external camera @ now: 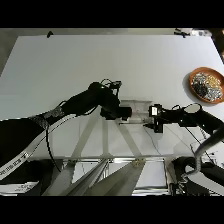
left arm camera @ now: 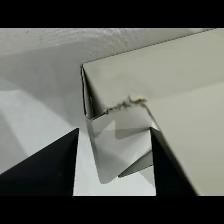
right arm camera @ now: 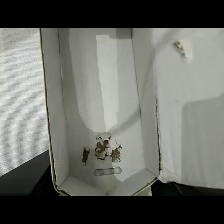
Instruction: Fold the box and place the chain.
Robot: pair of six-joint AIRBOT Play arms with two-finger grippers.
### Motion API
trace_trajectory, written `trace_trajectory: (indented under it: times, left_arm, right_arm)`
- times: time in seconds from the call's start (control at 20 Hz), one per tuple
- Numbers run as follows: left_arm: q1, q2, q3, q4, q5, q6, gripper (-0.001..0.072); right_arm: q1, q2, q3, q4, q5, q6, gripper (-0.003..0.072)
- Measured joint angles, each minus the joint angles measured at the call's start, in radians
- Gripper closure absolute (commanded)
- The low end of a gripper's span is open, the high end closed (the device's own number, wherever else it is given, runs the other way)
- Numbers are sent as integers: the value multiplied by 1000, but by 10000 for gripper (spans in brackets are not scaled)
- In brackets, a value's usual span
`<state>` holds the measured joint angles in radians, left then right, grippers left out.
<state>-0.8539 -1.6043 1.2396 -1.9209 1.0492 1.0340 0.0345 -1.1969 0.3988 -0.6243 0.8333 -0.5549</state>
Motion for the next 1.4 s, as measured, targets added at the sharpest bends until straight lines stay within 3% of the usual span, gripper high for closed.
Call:
trace_trajectory:
  times: [0.4, 0.5, 0.7, 0.85, 1.05, 1.4]
  left_arm:
    - [-37, -21, 0, 19, -48, -51, 299]
    - [-40, -25, 0, 26, -51, -71, 352]
    - [-43, -29, 0, 46, -56, -101, 370]
    - [-43, -32, 0, 61, -59, -130, 441]
    - [-43, -33, 0, 73, -65, -167, 447]
    - [-43, -33, 0, 145, 6, -190, 464]
  right_arm:
    - [0, 0, 0, 0, 0, 0, 250]
    - [0, 0, 0, 0, 0, 0, 250]
    - [0, 0, 0, 0, 0, 0, 250]
    - [0, 0, 0, 0, 0, 0, 250]
    - [0, 0, 0, 0, 0, 0, 250]
    - [0, 0, 0, 0, 0, 0, 250]
